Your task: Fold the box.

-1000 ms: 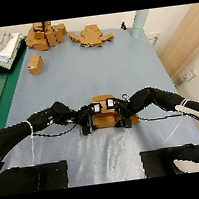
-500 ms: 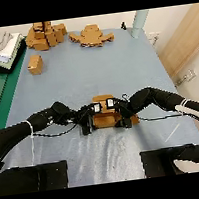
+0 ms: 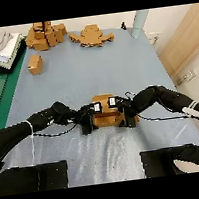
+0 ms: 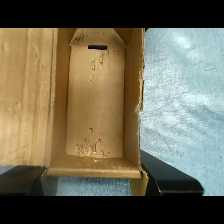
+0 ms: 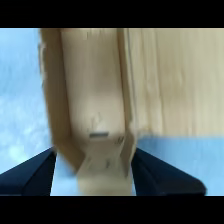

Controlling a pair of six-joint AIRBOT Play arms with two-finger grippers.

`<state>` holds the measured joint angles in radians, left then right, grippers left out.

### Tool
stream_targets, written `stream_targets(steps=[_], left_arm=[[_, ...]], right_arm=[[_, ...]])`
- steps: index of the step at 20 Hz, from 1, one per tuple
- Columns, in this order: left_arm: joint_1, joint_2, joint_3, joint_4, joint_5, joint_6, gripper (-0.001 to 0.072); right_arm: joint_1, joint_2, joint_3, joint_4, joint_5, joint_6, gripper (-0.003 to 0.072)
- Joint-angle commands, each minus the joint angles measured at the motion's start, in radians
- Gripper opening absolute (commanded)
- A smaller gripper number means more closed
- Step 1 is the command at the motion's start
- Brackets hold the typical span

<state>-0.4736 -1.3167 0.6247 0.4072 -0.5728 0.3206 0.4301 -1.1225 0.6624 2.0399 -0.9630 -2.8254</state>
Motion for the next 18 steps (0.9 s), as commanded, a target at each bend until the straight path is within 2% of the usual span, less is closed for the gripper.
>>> stream_targets(steps=[1,2,3,4,5,8,9,12,15,17,18], left_arm=[[0.001,0.000,0.001,0.002,-0.004,0.001,0.0424],[0.001,0.000,0.001,0.002,-0.004,0.001,0.0424],[0.001,0.000,0.001,0.002,-0.004,0.001,0.0424],[0.001,0.000,0.001,0.002,-0.004,0.001,0.0424],[0.001,0.000,0.001,0.002,-0.004,0.001,0.0424],[0.001,0.000,0.001,0.002,-0.004,0.001,0.0424],[0.001,0.000,0.001,0.002,-0.004,0.001,0.0424],[0.001,0.000,0.001,0.002,-0.004,0.001,0.0424],[0.001,0.000,0.001,0.002,-0.004,0.001,0.0424],[0.001,0.000,0.001,0.002,-0.004,0.001,0.0424],[0.001,0.000,0.001,0.002,-0.004,0.001,0.0424]], right_arm=[[0.000,0.095,0.001,-0.108,-0.169,0.117,0.0720],[0.000,0.120,0.001,-0.106,-0.206,0.166,0.0720],[0.000,0.148,0.002,-0.106,-0.206,0.306,0.0720],[0.000,0.173,0.003,-0.108,-0.204,0.505,0.0678],[0.000,0.199,0.002,-0.106,-0.204,0.712,0.0585],[0.000,0.233,-0.001,-0.055,-0.190,1.133,0.0579],[0.000,0.230,-0.001,-0.011,-0.189,1.195,0.0578],[0.002,0.203,-0.002,0.131,-0.164,1.204,0.0579],[0.021,0.160,-0.002,0.151,-0.158,1.321,0.0579],[0.047,0.140,-0.002,0.156,-0.119,1.326,0.0579],[0.058,0.124,-0.002,0.166,-0.085,1.326,0.0552]])
